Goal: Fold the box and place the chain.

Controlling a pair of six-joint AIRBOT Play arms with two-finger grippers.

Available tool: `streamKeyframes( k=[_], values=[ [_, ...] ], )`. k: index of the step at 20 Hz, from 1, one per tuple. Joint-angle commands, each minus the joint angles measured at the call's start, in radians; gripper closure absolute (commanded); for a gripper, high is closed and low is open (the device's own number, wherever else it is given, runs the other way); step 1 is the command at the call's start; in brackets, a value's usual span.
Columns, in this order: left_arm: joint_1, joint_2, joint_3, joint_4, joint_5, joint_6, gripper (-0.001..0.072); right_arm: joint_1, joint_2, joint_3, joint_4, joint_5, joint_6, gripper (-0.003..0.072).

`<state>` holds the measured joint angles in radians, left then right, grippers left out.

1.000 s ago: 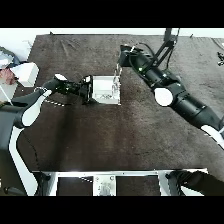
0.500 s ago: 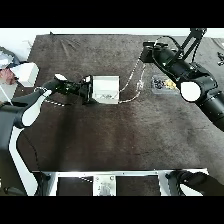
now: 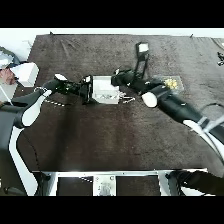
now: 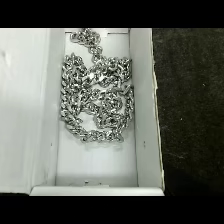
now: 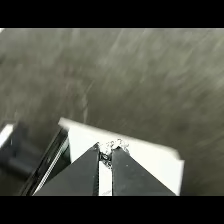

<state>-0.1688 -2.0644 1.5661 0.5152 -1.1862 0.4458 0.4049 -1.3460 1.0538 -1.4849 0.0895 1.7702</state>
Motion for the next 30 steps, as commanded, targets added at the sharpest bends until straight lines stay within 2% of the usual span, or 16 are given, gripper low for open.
streamKeyframes(
  k=[1, 2, 3, 4, 6, 9, 11, 14, 18, 20, 25, 30],
  values=[
    [0.000, 0.000, 0.000, 0.000, 0.000, 0.000, 0.0347, 0.069, -0.125, 0.000, 0.027, -0.045, 0.003, 0.0700],
    [0.000, 0.000, 0.000, 0.000, 0.000, 0.000, 0.0347, 0.077, -0.145, 0.000, 0.027, -0.044, 0.003, 0.0696],
    [0.000, 0.000, 0.000, 0.000, 0.000, 0.000, 0.0347, 0.077, -0.153, 0.000, 0.026, -0.041, 0.002, 0.0590],
    [0.000, 0.000, 0.000, 0.000, 0.000, 0.000, 0.0347, 0.073, -0.151, 0.000, 0.014, -0.037, 0.002, 0.0448],
    [0.000, 0.000, 0.000, 0.000, 0.000, 0.000, 0.0347, 0.044, -0.118, 0.000, -0.030, 0.032, 0.002, 0.0448],
    [0.000, 0.000, 0.000, 0.000, 0.000, 0.000, 0.0347, -0.065, -0.037, 0.000, -0.048, 0.281, -0.006, 0.0448],
    [0.000, 0.000, 0.000, 0.000, 0.000, 0.000, 0.0347, -0.144, -0.024, 0.000, -0.043, 0.378, -0.033, 0.0448],
    [0.000, 0.000, 0.000, 0.000, 0.000, 0.000, 0.0347, -0.214, -0.072, -0.001, 0.048, 0.351, -0.147, 0.0449],
    [0.000, 0.000, 0.000, 0.000, 0.000, 0.000, 0.0347, -0.229, -0.176, 0.002, 0.327, 0.282, -0.431, 0.0449],
    [0.000, 0.000, 0.000, 0.000, 0.000, 0.000, 0.0347, -0.229, -0.222, 0.020, 0.395, 0.286, -0.513, 0.0449],
    [0.000, 0.000, 0.000, 0.000, 0.000, 0.000, 0.0347, -0.229, -0.308, 0.127, 0.398, 0.367, -0.540, 0.0449],
    [0.000, 0.000, 0.000, 0.000, 0.000, 0.000, 0.0347, -0.228, -0.324, 0.137, 0.398, 0.383, -0.548, 0.0449]
  ],
)
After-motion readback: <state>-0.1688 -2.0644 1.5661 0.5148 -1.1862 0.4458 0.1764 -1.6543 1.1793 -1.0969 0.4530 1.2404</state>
